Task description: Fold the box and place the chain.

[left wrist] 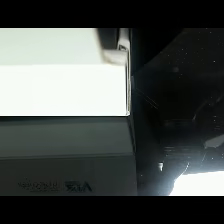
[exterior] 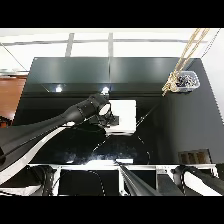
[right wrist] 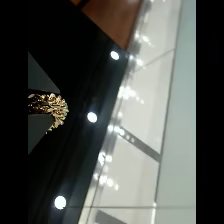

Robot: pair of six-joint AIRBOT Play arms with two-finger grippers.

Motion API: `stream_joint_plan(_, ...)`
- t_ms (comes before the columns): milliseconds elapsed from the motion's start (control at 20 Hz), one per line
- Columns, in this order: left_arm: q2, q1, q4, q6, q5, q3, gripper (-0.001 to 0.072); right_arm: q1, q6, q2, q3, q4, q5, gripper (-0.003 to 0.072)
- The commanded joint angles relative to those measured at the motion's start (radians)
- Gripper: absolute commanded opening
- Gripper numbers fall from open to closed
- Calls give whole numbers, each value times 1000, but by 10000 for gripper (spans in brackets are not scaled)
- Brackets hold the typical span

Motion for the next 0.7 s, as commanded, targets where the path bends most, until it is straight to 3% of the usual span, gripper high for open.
stream_joint_plan(0, 0, 0, 0, 0, 0, 0, 31, 74, -23, 21, -39, 10, 62, 14)
stream_joint_plan(400, 0, 0, 0, 0, 0, 0, 32, 228, -42, 68, -295, 13, 104, 15)
stream_joint_plan(650, 0, 0, 0, 0, 0, 0, 31, 258, -42, 71, -340, 38, 104, 15)
